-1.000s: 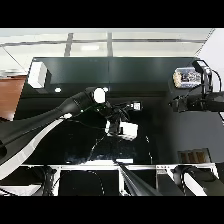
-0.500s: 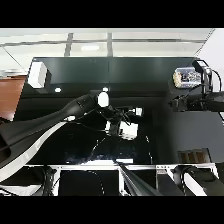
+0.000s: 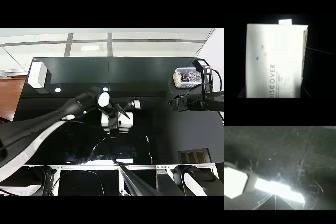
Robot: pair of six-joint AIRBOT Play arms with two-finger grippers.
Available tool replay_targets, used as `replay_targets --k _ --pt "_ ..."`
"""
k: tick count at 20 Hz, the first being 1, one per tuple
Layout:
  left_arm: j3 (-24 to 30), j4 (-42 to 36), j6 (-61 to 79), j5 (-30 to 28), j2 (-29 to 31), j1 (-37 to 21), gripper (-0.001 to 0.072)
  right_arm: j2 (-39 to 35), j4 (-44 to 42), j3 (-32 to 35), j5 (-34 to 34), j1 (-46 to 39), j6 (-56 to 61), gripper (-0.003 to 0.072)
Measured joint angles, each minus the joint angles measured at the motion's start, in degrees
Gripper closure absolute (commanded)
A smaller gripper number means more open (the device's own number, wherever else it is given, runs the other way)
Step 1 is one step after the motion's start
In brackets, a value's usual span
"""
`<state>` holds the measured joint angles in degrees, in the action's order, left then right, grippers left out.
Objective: Fold the box and place the chain.
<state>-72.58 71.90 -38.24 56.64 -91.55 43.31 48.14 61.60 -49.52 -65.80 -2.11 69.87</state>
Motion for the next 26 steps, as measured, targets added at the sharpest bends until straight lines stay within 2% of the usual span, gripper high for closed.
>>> replay_targets --k 4,9,11,13,15,18,24,26 --pt "-0.4 10.2 -20.4 5.1 4.1 -11.2 0.0436 0.0 0.0 0.0 0.1 0.0 0.0 0.0669" --pt "-0.2 15.5 -38.9 18.9 6.0 -34.7 0.0436 0.0 0.0 0.0 0.1 0.0 0.0 0.0669" --pt "-0.2 16.3 -42.2 22.2 6.2 -44.0 0.0436 0.0 0.0 0.0 0.1 0.0 0.0 0.0669" --pt "-0.2 15.8 -44.0 22.8 6.3 -52.0 0.0436 0.0 -0.1 0.0 0.1 0.0 0.0 0.0669" --pt "-0.2 13.7 -44.3 21.9 6.1 -58.3 0.0436 0.0 -0.2 0.0 0.1 0.0 0.1 0.0669" --pt "-0.2 11.8 -42.8 17.7 5.1 -64.2 0.0436 0.0 -0.3 0.0 0.1 0.0 0.3 0.0669" --pt "-0.3 9.9 -32.0 3.2 2.9 -66.3 0.0436 0.0 -0.4 0.0 0.1 0.0 1.2 0.0669" --pt "-0.8 9.4 -30.6 0.4 1.3 -66.2 0.0436 0.0 -0.4 0.0 0.1 0.0 1.6 0.0669"
